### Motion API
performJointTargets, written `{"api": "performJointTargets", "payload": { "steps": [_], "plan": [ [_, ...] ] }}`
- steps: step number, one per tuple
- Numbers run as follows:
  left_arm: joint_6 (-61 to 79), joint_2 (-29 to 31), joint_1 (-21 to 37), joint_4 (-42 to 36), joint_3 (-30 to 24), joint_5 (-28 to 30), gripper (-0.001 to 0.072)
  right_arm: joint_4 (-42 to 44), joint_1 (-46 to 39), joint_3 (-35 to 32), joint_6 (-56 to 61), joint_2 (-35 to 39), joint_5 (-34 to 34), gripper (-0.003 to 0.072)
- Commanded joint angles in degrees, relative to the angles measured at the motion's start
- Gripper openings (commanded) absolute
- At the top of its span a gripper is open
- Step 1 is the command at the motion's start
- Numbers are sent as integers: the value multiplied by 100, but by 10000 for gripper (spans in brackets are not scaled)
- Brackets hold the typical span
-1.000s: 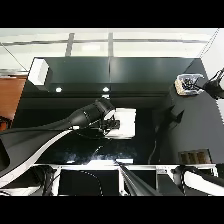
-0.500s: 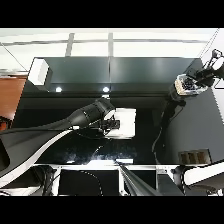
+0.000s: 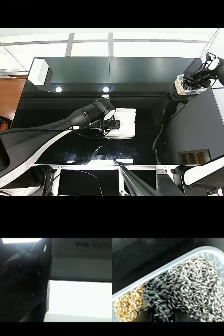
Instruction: Fold the box and place the chain.
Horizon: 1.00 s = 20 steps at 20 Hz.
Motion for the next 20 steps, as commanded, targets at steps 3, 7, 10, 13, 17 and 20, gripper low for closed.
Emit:
{"api": "performJointTargets", "payload": {
  "steps": [3, 7, 10, 13, 17, 20],
  "plan": [
    [7, -2, -2, 2, 2, -9, 24, -31, -4, 459, -492, 518, 804, 12],
    [7, -2, -2, 2, 2, -9, 25, 15, -4, 459, -737, 1561, 992, 11],
    [7, -2, -2, 2, 2, -7, 25, 323, -4, 459, -955, 2474, 874, 11],
    [7, -2, -2, 4, 2, -7, 24, 763, -2, 459, -1318, 3283, 970, 11],
    [7, -2, -2, 2, 2, -7, 24, 1563, 111, 444, -1655, 4033, 1661, 10],
    [7, -2, -2, 2, 2, -7, 25, 1668, 409, 444, -1735, 4470, 2004, 10]
  ]
}}
